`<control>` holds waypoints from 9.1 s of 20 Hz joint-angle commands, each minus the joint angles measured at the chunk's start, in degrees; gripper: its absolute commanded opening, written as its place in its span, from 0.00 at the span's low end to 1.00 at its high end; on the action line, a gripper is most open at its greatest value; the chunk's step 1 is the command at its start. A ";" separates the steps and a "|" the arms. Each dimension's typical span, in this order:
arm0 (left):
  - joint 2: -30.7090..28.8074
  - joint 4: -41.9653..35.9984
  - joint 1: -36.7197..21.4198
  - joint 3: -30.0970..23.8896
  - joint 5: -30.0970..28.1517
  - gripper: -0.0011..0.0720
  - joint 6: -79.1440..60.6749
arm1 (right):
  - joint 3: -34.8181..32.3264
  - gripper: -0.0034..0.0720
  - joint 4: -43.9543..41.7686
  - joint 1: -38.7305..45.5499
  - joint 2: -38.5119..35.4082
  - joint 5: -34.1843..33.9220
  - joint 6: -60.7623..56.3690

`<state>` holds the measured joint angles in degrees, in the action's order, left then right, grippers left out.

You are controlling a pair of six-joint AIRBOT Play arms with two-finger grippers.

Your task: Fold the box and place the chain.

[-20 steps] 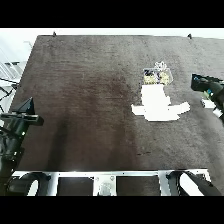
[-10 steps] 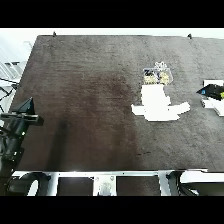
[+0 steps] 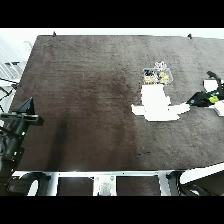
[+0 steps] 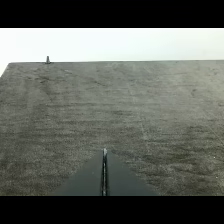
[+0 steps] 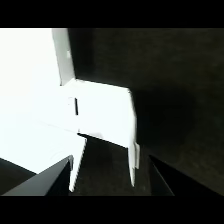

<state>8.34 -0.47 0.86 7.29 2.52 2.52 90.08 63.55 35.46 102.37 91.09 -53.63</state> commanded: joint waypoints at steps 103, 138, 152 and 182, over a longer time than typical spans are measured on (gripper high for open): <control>119.32 36.61 7.78 109.44 70.16 0.61 43.85 | -24.37 0.06 -34.36 -40.65 -3.41 -38.12 8.92; 108.19 28.68 7.80 89.35 69.61 0.03 -4.81 | -24.37 0.56 -37.62 -27.89 -6.03 -34.03 10.64; 107.45 18.01 7.78 78.60 64.30 0.03 -19.74 | -24.37 0.56 -38.05 -27.87 -6.03 -34.29 12.35; 107.47 20.90 7.89 78.66 64.92 0.04 -20.11 | -24.39 0.64 -48.61 -26.91 -14.67 -32.83 47.74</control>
<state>115.79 20.53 8.80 85.97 67.18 -17.63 65.65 14.98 8.60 90.21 57.32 -12.64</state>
